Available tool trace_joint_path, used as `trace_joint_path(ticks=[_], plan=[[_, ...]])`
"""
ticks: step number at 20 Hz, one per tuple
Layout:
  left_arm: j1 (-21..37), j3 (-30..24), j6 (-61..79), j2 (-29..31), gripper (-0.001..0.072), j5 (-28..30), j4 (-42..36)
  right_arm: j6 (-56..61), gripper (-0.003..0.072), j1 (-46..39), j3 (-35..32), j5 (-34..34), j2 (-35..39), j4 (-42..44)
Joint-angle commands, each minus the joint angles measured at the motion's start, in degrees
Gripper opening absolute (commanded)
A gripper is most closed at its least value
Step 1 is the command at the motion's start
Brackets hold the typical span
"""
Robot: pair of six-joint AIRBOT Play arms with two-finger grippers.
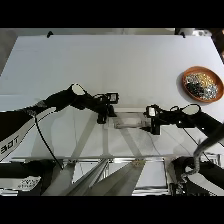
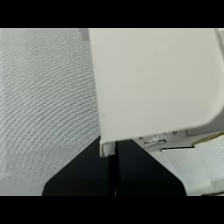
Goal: Fold the box and place the chain.
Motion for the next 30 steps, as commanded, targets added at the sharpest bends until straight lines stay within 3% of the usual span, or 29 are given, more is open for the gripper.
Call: trace_joint_path(ticks=[1,5,11,13,24,27,30], plan=[[0.02,0.02,0.02,-0.04,0.0011,-0.09,0.00,-2.01,0.0632,0.50,-0.02,-0.70,-1.36,0.37],[0.02,0.02,0.02,-0.04,0.0011,-0.09,0.00,-4.92,0.0536,1.55,-0.02,-1.77,-2.97,0.57],[0.02,0.02,0.02,-0.04,0.0011,-0.09,0.00,-4.92,0.0510,1.55,-0.02,-2.62,-2.97,0.57],[0.02,0.02,0.02,-0.04,0.0011,-0.09,0.00,-4.92,0.0467,1.55,-0.02,-2.64,-2.97,0.61],[0.02,0.02,0.02,-0.04,0.0011,-0.09,0.00,-4.90,0.0451,1.55,-0.02,-3.52,-3.39,0.61],[0.02,0.02,0.02,-0.04,0.0011,-0.09,0.00,-4.90,0.0403,1.55,-0.02,-3.58,-3.39,0.61],[0.02,0.02,0.02,-0.04,0.0011,-0.09,0.00,-4.74,0.0402,1.55,-0.02,-3.58,-3.37,0.59]])
